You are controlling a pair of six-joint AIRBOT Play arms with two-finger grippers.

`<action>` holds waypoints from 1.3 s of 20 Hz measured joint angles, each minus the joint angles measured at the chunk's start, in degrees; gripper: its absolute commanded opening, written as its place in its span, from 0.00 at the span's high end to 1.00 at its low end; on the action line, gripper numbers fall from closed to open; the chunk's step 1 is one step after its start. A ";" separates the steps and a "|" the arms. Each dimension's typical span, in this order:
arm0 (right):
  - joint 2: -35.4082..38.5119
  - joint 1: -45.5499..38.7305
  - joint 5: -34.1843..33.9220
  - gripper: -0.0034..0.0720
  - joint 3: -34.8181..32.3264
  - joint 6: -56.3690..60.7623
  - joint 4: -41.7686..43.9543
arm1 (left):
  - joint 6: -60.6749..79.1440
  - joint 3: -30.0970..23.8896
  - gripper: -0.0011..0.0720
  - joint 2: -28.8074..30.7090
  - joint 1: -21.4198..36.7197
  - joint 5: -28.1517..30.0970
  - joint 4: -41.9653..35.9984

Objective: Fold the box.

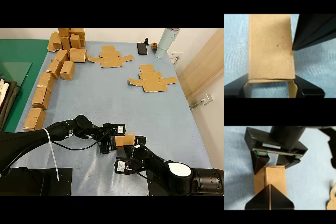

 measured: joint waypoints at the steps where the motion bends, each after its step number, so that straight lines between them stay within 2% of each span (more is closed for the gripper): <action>1: -0.57 -0.04 0.15 0.95 0.04 -0.02 -0.15 | 0.00 0.00 0.34 0.00 0.00 0.00 0.00; 14: -3.02 -0.07 0.42 0.95 0.33 0.07 -2.16 | 0.00 0.00 0.34 0.00 0.00 0.00 -0.02; 26: -3.76 -0.09 0.90 0.95 -0.20 0.33 -0.07 | 0.00 0.00 0.34 0.00 0.00 0.02 0.00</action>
